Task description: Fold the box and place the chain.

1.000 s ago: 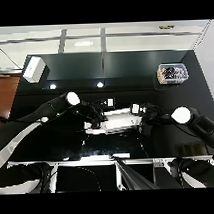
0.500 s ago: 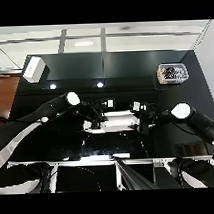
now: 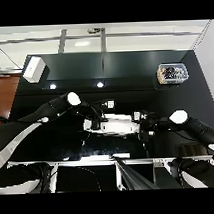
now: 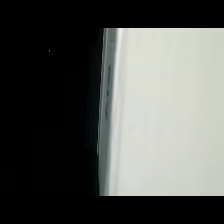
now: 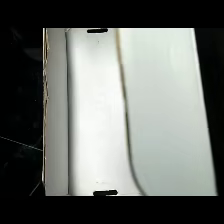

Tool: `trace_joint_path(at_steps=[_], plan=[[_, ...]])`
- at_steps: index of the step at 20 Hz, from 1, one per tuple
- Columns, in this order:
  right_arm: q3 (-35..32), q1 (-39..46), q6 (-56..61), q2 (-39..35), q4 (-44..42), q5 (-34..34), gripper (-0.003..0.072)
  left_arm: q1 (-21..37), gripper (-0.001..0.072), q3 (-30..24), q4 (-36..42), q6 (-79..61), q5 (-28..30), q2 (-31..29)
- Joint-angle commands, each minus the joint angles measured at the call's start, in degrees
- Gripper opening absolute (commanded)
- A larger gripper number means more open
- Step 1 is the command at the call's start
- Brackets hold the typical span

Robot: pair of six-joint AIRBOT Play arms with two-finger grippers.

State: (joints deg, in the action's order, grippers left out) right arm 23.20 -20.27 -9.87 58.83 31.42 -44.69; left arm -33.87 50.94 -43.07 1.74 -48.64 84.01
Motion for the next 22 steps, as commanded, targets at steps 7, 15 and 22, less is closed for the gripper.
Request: trace_joint_path(at_steps=[7, 15, 22], plan=[[-0.57, 0.04, -3.93, 3.76, -0.9, 2.58, 0.0688, 0.02, 0.0027, 0.04, 0.02, 0.13, 0.15, -0.02], [-0.57, 0.04, -3.93, 3.85, -0.72, 4.87, 0.0688, 0.04, 0.0027, 0.04, 0.02, 0.13, 0.17, -0.02], [-0.57, 0.04, -3.98, 4.96, -0.72, 4.87, 0.0579, 0.04, 0.0027, 0.04, 0.02, 0.13, 0.15, -0.02]])
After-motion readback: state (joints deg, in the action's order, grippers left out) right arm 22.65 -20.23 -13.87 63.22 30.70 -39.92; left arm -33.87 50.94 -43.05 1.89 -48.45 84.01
